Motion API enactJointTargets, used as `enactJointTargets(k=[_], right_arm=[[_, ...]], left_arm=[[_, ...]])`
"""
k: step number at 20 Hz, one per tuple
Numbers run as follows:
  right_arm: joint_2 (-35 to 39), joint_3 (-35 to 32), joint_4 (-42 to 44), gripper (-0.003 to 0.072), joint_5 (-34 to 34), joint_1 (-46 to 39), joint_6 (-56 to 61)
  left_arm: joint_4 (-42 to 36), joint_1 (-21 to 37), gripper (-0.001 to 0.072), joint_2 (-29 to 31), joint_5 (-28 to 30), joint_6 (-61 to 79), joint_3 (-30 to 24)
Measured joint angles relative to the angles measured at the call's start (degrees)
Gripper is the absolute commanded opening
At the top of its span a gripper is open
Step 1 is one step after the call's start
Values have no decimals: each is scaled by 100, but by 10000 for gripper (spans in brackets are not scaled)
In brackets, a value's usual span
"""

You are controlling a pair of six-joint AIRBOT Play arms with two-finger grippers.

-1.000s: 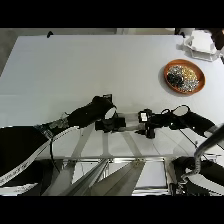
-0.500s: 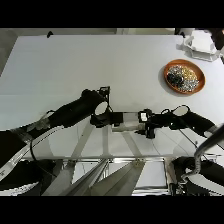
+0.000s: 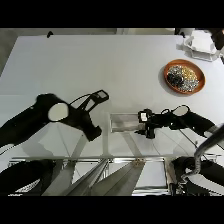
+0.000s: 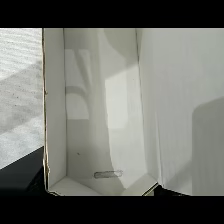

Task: Fold the box and place the chain.

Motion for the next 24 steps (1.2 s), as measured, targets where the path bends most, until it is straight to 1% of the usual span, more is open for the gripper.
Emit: enactJointTargets(k=[2,4,6,8,11,14,17,19,22,24], right_arm=[[0,0,0,416,0,0,0],[0,0,0,416,0,0,0],[0,0,0,416,0,0,0],[0,2,0,416,0,0,0],[0,0,0,416,0,0,0],[0,0,0,416,0,0,0],[0,0,0,416,0,0,0],[0,0,0,416,0,0,0],[0,0,0,416,0,0,0],[0,0,0,416,2,0,0]], left_arm=[[-546,332,702,245,385,2033,-538],[-1156,577,702,195,839,3683,-903],[-1648,713,703,-131,1316,4815,-1099],[-2111,785,704,-623,1764,5635,-1207],[-2780,820,706,-1261,2155,6631,-1274],[-3650,837,705,-1589,2426,7608,-1285],[-4577,841,705,-1720,2494,8555,-1283],[-5021,844,705,-1770,2461,9071,-1283],[-5335,846,705,-1803,2371,9490,-1283],[-5405,846,705,-1812,2328,9621,-1283]])
